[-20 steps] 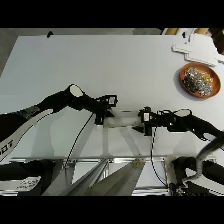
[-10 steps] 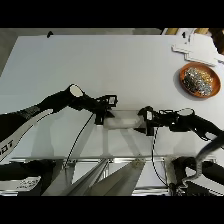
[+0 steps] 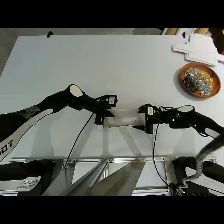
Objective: Fold the box and place the chain.
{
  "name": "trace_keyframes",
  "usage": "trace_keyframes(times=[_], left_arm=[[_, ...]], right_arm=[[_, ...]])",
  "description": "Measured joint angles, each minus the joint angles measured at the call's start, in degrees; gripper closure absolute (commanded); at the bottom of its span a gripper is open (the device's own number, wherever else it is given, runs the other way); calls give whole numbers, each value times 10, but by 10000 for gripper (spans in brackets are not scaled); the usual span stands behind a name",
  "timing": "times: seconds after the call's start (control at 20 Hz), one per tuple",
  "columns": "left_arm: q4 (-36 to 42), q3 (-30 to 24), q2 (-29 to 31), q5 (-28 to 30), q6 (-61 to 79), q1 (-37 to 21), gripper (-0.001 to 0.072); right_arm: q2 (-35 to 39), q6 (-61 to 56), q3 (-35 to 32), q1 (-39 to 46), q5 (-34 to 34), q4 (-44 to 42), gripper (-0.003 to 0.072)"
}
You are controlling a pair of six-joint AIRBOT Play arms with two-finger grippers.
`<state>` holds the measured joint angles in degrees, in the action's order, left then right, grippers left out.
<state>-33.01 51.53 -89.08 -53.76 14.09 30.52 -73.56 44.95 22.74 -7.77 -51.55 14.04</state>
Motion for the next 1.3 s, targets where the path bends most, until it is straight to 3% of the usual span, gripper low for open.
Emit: trace_keyframes(times=[0.6, 0.8, 0.95, 1.3], left_arm=[[0, 0, 0, -3, 0, 0, 700], [0, 0, 0, -2, 0, 0, 700], [0, 0, 0, -3, 0, 0, 700], [0, 0, 0, -2, 0, 0, 700]], right_arm=[[-5, -23, -6, -21, 24, 27, 116], [-6, -24, -6, -27, 28, 20, 156], [-6, -24, -6, -28, 29, 17, 278], [-6, -24, -6, -29, 31, 14, 287]])
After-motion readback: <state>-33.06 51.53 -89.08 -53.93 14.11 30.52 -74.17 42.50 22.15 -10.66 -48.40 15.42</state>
